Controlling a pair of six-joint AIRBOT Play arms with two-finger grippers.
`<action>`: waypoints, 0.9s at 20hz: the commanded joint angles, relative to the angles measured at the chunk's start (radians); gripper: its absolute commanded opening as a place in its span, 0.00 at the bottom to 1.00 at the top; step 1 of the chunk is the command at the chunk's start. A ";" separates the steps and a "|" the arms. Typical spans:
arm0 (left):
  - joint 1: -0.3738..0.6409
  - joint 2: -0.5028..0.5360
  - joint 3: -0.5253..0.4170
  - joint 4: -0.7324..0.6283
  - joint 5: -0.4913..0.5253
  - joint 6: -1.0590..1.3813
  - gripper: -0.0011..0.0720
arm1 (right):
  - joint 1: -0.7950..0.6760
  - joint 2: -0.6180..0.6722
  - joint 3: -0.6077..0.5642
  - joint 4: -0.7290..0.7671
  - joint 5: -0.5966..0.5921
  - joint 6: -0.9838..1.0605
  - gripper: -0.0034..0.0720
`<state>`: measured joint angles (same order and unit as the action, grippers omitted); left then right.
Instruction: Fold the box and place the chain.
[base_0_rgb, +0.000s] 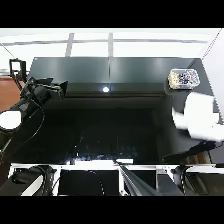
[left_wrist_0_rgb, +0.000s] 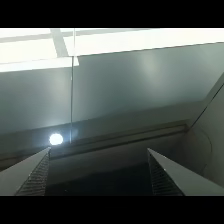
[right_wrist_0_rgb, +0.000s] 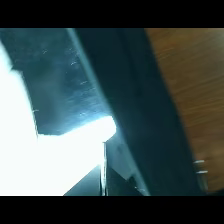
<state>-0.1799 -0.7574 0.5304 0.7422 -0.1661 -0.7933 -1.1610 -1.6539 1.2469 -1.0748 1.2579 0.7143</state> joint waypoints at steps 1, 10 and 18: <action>0.000 -0.002 0.000 0.000 -0.002 0.000 0.98 | 0.000 -0.005 0.009 0.037 0.103 -0.010 0.07; -0.001 -0.002 0.000 0.000 0.000 0.000 0.98 | 0.125 0.175 -0.160 0.407 0.249 0.005 0.07; -0.001 -0.002 0.000 -0.080 -0.134 -0.001 0.98 | 0.554 0.626 -0.660 0.653 0.022 -0.019 0.07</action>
<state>-0.1799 -0.7586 0.5308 0.7181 -0.2180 -0.7937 -0.7712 -1.1919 0.7586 -0.5407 1.4010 0.6991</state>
